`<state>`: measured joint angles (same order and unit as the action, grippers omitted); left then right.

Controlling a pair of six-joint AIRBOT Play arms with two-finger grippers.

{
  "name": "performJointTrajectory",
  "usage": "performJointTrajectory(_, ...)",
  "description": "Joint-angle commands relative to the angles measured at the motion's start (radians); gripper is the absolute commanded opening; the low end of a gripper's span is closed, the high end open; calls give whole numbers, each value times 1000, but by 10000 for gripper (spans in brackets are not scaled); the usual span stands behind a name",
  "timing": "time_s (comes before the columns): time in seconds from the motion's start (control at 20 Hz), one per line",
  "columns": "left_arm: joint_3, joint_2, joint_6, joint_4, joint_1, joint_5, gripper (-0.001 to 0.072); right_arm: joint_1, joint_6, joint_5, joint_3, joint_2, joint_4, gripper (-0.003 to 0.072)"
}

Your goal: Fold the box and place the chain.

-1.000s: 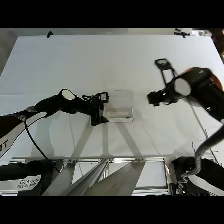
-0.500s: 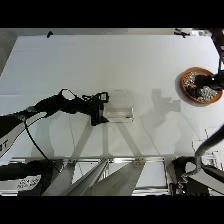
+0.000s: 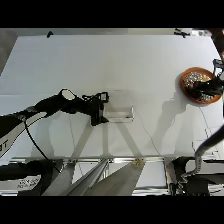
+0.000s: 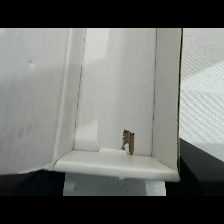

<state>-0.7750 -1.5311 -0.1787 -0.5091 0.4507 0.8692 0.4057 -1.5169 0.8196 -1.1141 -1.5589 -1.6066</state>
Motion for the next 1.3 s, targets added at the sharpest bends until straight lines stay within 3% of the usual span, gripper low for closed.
performJointTrajectory(0.0, 0, 0, 0, 0, 0, 0, 383, 5, 8, 3, -5, -37, 51, 370)
performJointTrajectory(0.2, 0, 0, 0, 0, 0, 0, 383, 5, 8, 72, -5, -35, 69, 17)
performJointTrajectory(0.45, 0, 0, 0, 0, 0, 0, 383, 5, 8, 92, -5, 60, 70, 7)
performJointTrajectory(0.8, 0, 0, 0, 0, 0, 0, 383, 5, 60, 147, -5, 318, 84, 7)
performJointTrajectory(1.25, 0, 0, 0, 0, 0, 0, 383, -10, 235, 372, -5, 568, 388, 7)
